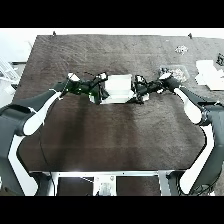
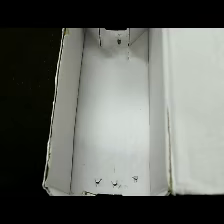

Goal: Fold the box and place the chain.

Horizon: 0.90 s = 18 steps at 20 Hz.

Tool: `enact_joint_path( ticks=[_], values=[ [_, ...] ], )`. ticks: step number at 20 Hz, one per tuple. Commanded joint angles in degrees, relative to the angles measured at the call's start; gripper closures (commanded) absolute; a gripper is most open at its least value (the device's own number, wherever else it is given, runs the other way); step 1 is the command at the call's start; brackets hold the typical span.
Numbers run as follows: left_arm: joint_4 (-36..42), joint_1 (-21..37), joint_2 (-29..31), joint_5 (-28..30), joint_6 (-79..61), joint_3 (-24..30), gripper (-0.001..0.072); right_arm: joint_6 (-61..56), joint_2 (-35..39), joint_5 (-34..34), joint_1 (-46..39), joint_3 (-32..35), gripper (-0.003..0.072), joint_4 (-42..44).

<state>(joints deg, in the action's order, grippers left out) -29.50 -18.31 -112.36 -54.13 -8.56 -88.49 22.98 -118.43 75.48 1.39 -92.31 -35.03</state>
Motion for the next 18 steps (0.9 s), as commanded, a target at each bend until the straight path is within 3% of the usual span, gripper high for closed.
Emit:
enact_joint_path(
  ticks=[1,2,3,4,12,13,14,15,16,18],
  values=[
    [1.66,-0.13,-0.46,0.37,-1.77,0.02,0.0325,-0.02,0.00,0.00,0.02,-0.02,0.0109,0.04],
    [1.64,-0.13,-0.46,0.66,-1.49,0.02,0.0323,-0.02,0.00,0.00,0.02,-0.02,0.0109,0.04],
    [1.66,-0.13,-0.46,0.72,-0.85,0.02,0.0194,-0.02,0.00,0.00,0.02,-0.02,0.0110,0.04],
    [1.64,-0.13,-0.46,0.74,-0.24,0.02,0.0138,-0.02,0.00,0.00,0.02,-0.02,0.0109,0.04],
    [1.60,-0.11,-0.48,0.92,0.13,0.02,0.0155,-0.02,0.00,0.00,0.02,-0.02,0.0109,0.04],
    [1.38,0.04,-0.48,1.01,0.11,0.02,0.0295,-0.02,0.00,0.00,0.02,-0.02,0.0109,0.04],
    [0.96,0.42,-0.48,0.94,0.02,0.02,0.0483,-0.02,0.00,0.00,0.02,-0.02,0.0110,0.04],
    [0.68,0.66,-0.48,0.92,-0.07,0.02,0.0603,-0.02,0.00,0.00,0.02,-0.02,0.0109,0.04],
    [0.37,1.16,-0.48,0.46,-0.33,-0.02,0.0691,-0.02,0.00,0.02,0.02,-0.02,0.0109,0.04],
    [0.39,2.71,-0.37,-1.44,-0.50,-0.02,0.0692,-0.02,0.00,0.00,0.02,-0.02,0.0109,0.04]
  ],
)
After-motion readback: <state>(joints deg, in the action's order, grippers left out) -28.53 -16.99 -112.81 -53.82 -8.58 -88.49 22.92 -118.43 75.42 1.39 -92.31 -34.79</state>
